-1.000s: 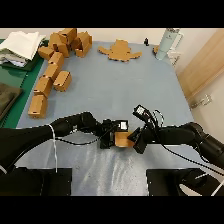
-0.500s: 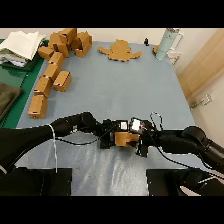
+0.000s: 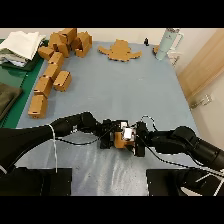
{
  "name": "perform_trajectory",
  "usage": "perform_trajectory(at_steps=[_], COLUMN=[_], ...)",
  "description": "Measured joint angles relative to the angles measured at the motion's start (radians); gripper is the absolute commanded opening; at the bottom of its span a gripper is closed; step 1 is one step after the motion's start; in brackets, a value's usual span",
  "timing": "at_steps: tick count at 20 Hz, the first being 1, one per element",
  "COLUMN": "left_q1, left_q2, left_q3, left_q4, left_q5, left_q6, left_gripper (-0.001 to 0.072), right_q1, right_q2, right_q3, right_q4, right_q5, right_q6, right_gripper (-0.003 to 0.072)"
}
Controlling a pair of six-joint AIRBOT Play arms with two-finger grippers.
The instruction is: Fold the box.
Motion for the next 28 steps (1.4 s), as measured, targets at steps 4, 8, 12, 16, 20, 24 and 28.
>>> perform_trajectory(at_steps=[4,8,12,16,20,24,28], left_q1=[0.0,0.0,0.0,0.0,0.0,0.0,0.0], left_q2=[0.0,0.0,0.0,0.0,0.0,0.0,0.0], left_q3=[0.0,0.0,0.0,0.0,0.0,0.0,0.0], left_q4=[0.0,0.0,0.0,0.0,0.0,0.0,0.0], left_q5=[0.0,0.0,0.0,0.0,0.0,0.0,0.0], left_q6=[0.0,0.0,0.0,0.0,0.0,0.0,0.0], left_gripper=[0.0512,0.0512,0.0512,0.0512,0.0512,0.0512,0.0512], right_q1=[0.01,0.014,0.032,0.042,0.055,0.093,0.113], right_q2=[-0.014,-0.028,-0.037,-0.048,-0.051,-0.051,-0.051], right_q3=[0.0,0.0,0.0,0.0,0.002,0.002,0.002], right_q4=[-0.005,-0.019,-0.034,-0.061,-0.097,-0.146,-0.167], right_q5=[0.011,0.016,0.019,0.026,0.037,0.045,0.049], right_q6=[-0.016,-0.045,-0.056,-0.058,-0.064,-0.049,-0.029], right_gripper=[0.0601,0.0601,0.06,0.0597,0.0452,0.0385,0.0326])
